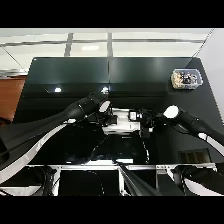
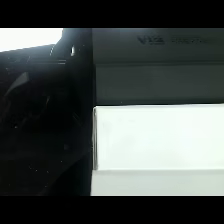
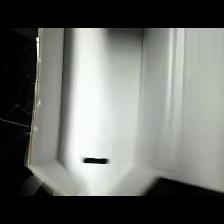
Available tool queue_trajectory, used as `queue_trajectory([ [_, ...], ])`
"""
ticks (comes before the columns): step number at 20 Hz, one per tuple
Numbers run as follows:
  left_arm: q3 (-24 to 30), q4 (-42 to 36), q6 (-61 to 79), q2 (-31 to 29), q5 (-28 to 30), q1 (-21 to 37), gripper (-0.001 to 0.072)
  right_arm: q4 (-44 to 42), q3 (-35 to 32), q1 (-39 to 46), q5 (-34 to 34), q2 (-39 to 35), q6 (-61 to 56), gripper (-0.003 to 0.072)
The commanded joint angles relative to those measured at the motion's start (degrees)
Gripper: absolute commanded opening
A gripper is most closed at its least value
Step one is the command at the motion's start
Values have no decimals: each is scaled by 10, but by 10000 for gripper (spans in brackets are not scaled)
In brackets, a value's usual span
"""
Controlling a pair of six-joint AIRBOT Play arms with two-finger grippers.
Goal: Fold the box and place the chain.
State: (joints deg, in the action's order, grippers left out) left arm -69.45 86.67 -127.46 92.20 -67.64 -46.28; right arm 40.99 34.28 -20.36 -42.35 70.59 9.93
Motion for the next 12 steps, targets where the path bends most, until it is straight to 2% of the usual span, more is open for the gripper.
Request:
queue_trajectory([
  [1, 0, -4, -3, 0, 5, 0, 29, 36, 1, 0, -25, -36, -27, 673],
  [5, 0, -21, -3, 0, 16, 1, 30, 35, 1, 0, -24, -40, -27, 668],
  [6, 0, -21, -3, 0, 15, 1, 30, 34, 1, 0, -30, -40, -28, 454],
  [7, 0, -21, -3, 0, 15, 1, 30, 27, 0, 0, -40, -40, -29, 357],
  [9, 0, -21, -3, 0, 14, 1, 30, 25, 0, 0, -46, -40, -54, 356],
  [11, 0, -21, -3, 0, 14, 1, 30, 25, 0, 0, -46, -40, -82, 221],
  [12, 0, -21, -3, 0, 14, 1, 30, 24, 0, 0, -49, -40, -85, 194],
])
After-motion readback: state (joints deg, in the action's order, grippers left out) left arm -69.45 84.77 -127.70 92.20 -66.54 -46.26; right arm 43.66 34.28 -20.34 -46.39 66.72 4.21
